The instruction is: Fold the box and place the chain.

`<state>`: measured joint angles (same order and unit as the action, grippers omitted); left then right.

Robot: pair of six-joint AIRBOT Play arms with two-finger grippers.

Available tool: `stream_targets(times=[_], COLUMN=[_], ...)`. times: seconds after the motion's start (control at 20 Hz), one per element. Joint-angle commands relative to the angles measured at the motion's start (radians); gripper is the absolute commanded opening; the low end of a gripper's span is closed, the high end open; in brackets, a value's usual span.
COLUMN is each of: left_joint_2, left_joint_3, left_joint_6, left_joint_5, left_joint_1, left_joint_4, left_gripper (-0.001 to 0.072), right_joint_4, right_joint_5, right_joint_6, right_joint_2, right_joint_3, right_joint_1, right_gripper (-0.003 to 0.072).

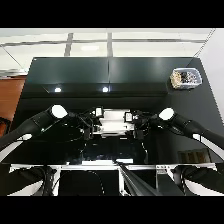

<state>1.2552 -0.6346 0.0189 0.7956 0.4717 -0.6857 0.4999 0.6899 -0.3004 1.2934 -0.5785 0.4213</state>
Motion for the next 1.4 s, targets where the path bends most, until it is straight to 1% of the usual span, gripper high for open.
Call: stream_targets(times=[0.0,0.1,0.15,0.2,0.25,0.3,0.35,0.4,0.45,0.5,0.55,0.6,0.65,0.7,0.8,0.9,1.0,1.1,1.15,1.2,1.25,1.3,1.35], left_joint_2=[0.023,0.025,0.026,0.026,0.026,0.026,0.026,0.026,0.026,0.025,0.024,0.019,0.007,-0.011,-0.071,-0.153,-0.216,-0.229,-0.221,-0.204,-0.171,-0.124,-0.079], left_joint_3=[-0.001,-0.001,-0.001,-0.001,-0.001,-0.001,-0.001,-0.001,-0.001,-0.001,-0.002,-0.007,-0.018,-0.03,-0.056,-0.063,-0.062,-0.057,-0.043,-0.021,0.002,0.033,0.064], left_joint_6=[-0.004,-0.004,-0.004,-0.004,-0.004,-0.004,-0.004,-0.004,-0.005,-0.004,-0.005,-0.009,-0.055,-0.138,-0.311,-0.491,-0.744,-1.067,-1.228,-1.363,-1.371,-1.295,-1.205], left_joint_5=[-0.003,-0.002,-0.002,-0.003,-0.005,-0.008,-0.002,0.002,0.002,0.002,-0.002,0.002,0.005,0.01,0.055,0.087,0.109,0.153,0.186,0.236,0.308,0.391,0.444], left_joint_1=[0.001,0.001,0.001,0.001,0.001,0.001,0.001,0.002,0.006,0.008,0.009,0.007,0.004,-0.004,-0.04,-0.1,-0.193,-0.306,-0.375,-0.448,-0.519,-0.592,-0.649], left_joint_4=[0.032,0.052,0.055,0.055,0.055,0.055,0.053,0.047,0.045,0.044,0.037,0.0,-0.055,-0.12,-0.278,-0.429,-0.53,-0.596,-0.591,-0.539,-0.439,-0.287,-0.141], left_gripper=[0.0253,0.0252,0.0206,0.0207,0.032,0.0539,0.0529,0.0367,0.0296,0.041,0.0369,0.0094,0.0027,0.0026,0.0026,0.0027,0.0027,0.0026,0.0026,0.0026,0.0026,0.0026,0.0026], right_joint_4=[-0.002,-0.002,-0.002,-0.002,-0.002,-0.002,-0.002,-0.002,-0.002,-0.002,-0.002,-0.002,-0.002,-0.002,-0.002,-0.002,-0.002,-0.002,-0.002,-0.002,-0.002,-0.002,-0.002], right_joint_5=[0.0,0.0,0.0,0.0,0.0,0.0,0.0,0.0,0.0,0.0,0.0,0.0,0.0,0.0,0.0,0.0,0.0,0.0,0.0,0.0,0.0,0.0,0.0], right_joint_6=[0.002,0.002,0.002,0.002,0.002,0.002,0.002,0.002,0.002,0.002,0.002,0.002,0.002,0.002,0.002,0.002,0.002,0.002,0.002,0.002,0.002,0.002,0.002], right_joint_2=[0.001,0.001,0.001,0.001,0.001,0.001,0.001,0.001,0.001,0.001,0.001,0.001,0.001,0.001,0.001,0.001,0.001,0.001,0.001,0.001,0.001,0.001,0.001], right_joint_3=[-0.001,-0.001,-0.001,-0.001,-0.001,-0.001,-0.001,-0.001,-0.001,-0.001,-0.001,-0.001,-0.001,-0.001,-0.001,-0.001,-0.001,-0.001,-0.001,-0.001,-0.001,-0.001,-0.001], right_joint_1=[0.0,0.0,0.0,0.0,0.0,0.0,0.0,0.0,0.0,0.001,0.0,0.0,0.0,0.0,0.0,0.0,0.0,0.0,0.0,0.0,0.0,0.0,0.0], right_gripper=[0.0128,0.0128,0.0128,0.0128,0.0128,0.0128,0.0128,0.0128,0.0128,0.0128,0.0128,0.0128,0.0128,0.0128,0.0128,0.0129,0.0128,0.0128,0.0128,0.0128,0.0128,0.0128,0.0128])
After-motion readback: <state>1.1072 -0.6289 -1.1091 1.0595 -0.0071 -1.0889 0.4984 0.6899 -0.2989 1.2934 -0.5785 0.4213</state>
